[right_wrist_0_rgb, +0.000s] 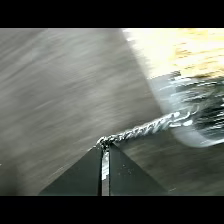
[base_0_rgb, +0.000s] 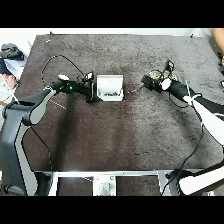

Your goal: Fold the box and place the chain.

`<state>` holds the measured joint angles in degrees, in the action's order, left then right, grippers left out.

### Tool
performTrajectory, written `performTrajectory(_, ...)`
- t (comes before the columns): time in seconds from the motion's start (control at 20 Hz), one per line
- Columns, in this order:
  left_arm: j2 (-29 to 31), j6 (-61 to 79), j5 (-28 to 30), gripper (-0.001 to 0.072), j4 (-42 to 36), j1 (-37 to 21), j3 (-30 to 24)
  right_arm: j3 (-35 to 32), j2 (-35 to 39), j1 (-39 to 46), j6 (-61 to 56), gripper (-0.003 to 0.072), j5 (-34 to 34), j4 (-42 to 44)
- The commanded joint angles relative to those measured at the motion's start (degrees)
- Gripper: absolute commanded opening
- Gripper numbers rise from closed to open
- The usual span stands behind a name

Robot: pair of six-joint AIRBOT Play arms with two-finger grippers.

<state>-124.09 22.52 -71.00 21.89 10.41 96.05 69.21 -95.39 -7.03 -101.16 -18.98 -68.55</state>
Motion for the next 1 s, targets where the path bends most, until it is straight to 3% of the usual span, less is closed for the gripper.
performTrajectory(0.0, -0.02, 0.0, 0.02, 0.0515, 0.0, 0.0, 0.02, 0.66, 9.25, -5.55, 7.23, 0.0011, -6.73, 0.44)
performTrajectory(0.15, -0.02, 0.0, 0.02, 0.0515, 0.0, 0.0, 0.02, 0.66, 18.14, -12.57, 9.81, 0.0011, -6.27, 0.07)
performTrajectory(0.3, -0.02, 0.0, 0.02, 0.0515, 0.0, 0.0, 0.02, 0.66, 21.35, -18.62, 9.88, 0.0011, -4.87, -0.15)
performTrajectory(0.55, -0.02, 0.0, 0.02, 0.0515, 0.0, 0.0, 0.02, 0.66, 17.25, -26.08, 7.23, 0.0011, -0.26, -0.17)
performTrajectory(0.8, -0.02, 0.0, 0.02, 0.0515, 0.02, 0.0, 0.02, 0.61, 9.38, -25.03, 7.06, 0.0012, -0.76, -3.39)
performTrajectory(0.85, -0.02, 0.0, 0.02, 0.0515, 0.02, 0.0, 0.02, 0.61, 8.63, -23.71, 7.04, 0.006, -1.25, -3.43)
performTrajectory(0.9, -0.02, 0.0, 0.0, 0.0514, 0.02, 0.0, 0.02, 0.61, 8.44, -22.38, 7.08, 0.0237, -2.19, -3.54)
performTrajectory(0.95, -0.02, 0.0, 0.0, 0.0515, 0.02, 0.0, 0.02, 0.61, 8.55, -20.94, 7.08, 0.03, -3.41, -4.35)
